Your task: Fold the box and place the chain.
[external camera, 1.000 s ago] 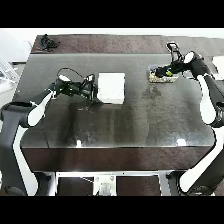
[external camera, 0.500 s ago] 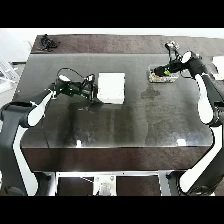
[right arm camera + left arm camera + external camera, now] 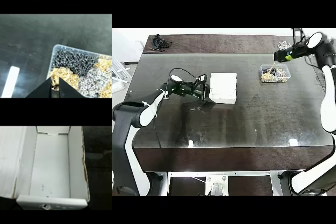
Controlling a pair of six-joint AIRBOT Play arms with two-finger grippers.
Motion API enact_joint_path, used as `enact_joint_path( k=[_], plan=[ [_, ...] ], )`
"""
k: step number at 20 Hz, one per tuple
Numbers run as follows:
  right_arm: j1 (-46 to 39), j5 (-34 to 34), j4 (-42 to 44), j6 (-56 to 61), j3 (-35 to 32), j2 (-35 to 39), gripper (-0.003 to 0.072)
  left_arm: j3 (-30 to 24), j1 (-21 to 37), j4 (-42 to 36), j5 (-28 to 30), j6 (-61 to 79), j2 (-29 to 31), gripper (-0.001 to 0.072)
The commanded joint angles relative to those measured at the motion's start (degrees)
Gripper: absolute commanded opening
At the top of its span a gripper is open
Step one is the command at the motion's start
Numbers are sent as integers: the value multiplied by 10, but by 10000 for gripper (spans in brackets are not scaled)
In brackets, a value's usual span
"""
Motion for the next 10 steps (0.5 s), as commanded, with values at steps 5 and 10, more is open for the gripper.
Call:
enact_joint_path(
  k=[5, 10],
  plan=[
    [109, -15, -13, 3, 2, 227, 4, 0, 0, 0, 0, 0, 0, 640],
    [224, -73, -13, -1, 2, 329, 4, 0, 0, 0, 0, 0, 0, 640]
  ],
)
